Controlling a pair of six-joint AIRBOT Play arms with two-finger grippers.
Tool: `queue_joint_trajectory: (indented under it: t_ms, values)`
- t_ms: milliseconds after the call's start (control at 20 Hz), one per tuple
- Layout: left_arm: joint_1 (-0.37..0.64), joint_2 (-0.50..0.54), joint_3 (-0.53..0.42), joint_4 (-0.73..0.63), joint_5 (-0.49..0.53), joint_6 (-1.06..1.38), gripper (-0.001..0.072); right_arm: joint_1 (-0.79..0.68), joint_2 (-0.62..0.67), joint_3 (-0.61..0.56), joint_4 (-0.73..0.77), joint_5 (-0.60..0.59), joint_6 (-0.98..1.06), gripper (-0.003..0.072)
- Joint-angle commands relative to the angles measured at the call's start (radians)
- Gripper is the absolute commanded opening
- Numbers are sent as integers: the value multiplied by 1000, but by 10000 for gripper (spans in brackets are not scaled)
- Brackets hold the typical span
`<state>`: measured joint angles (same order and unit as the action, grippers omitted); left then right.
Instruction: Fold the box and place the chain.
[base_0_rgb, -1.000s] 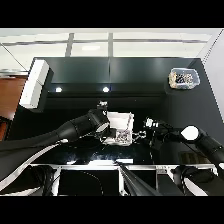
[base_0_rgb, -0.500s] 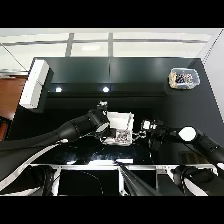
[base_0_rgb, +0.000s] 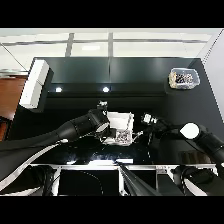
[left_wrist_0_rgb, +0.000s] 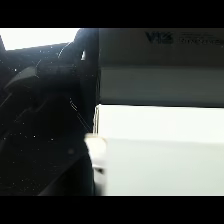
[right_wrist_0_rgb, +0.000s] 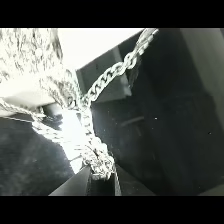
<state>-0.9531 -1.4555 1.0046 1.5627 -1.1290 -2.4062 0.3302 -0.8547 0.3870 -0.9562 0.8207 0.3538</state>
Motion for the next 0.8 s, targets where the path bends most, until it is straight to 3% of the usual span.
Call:
queue_joint_trajectory:
  t_ms: [0, 150, 350, 500, 750]
  values:
    - [1, 0, 0, 0, -1, 0, 33, -29, 70, 123, -58, 241, 176, 61]
    - [1, 0, 0, 0, 1, 0, 34, -55, 141, 277, -27, 385, 273, 33]
    - [1, 0, 0, 0, 2, 0, 33, -54, 171, 428, 177, 402, 336, 34]
    - [1, 0, 0, 0, 2, 0, 33, -54, 163, 435, 351, 379, 335, 34]
    - [1, 0, 0, 0, 2, 0, 33, -54, 116, 398, 371, 380, 335, 51]
